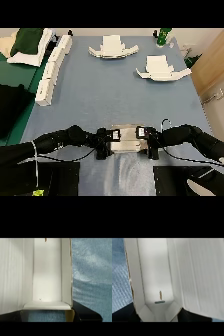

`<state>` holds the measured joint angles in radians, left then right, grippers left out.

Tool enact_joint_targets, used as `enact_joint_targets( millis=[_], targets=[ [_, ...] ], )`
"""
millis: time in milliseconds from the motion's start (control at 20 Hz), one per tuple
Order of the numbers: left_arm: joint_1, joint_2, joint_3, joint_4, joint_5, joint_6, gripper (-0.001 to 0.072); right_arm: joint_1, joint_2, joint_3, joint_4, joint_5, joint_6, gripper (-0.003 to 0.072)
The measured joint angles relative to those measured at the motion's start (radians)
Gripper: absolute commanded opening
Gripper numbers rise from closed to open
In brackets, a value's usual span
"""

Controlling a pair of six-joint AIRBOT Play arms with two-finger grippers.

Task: Fold the box.

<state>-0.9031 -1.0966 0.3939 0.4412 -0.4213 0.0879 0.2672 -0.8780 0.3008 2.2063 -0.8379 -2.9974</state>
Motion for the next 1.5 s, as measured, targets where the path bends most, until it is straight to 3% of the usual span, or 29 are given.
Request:
enact_joint_targets(
  millis=[250,350,700,1050,1100,1150,1250,1300,1500],
  targets=[
    [0.000,0.000,0.000,0.000,0.000,0.000,0.0540,0.000,0.000,0.000,0.000,0.000,0.000,0.0514],
    [0.000,0.000,0.000,0.000,0.000,0.000,0.0540,0.000,0.000,0.000,0.000,-0.005,0.002,0.0718],
    [0.000,-0.001,0.000,0.000,0.002,0.001,0.0540,0.001,0.056,0.024,-0.125,-0.034,0.235,0.0719],
    [0.000,-0.001,0.000,0.000,0.002,0.001,0.0540,0.001,0.230,0.114,-0.293,-0.260,0.567,0.0705],
    [0.000,-0.001,0.000,0.000,0.001,0.001,0.0540,0.001,0.259,0.133,-0.297,-0.291,0.639,0.0690],
    [0.000,-0.001,0.000,0.000,0.001,0.001,0.0540,0.001,0.284,0.150,-0.288,-0.313,0.713,0.0551],
    [0.000,-0.001,0.000,0.000,0.001,0.000,0.0540,0.001,0.324,0.176,-0.220,-0.359,0.875,0.0185],
    [0.000,-0.001,0.000,0.000,0.001,0.000,0.0540,0.001,0.335,0.185,-0.160,-0.370,0.950,0.0150],
    [0.000,-0.001,0.000,0.000,0.001,0.000,0.0540,0.018,0.295,0.200,0.045,-0.312,1.120,0.0150]
  ],
)
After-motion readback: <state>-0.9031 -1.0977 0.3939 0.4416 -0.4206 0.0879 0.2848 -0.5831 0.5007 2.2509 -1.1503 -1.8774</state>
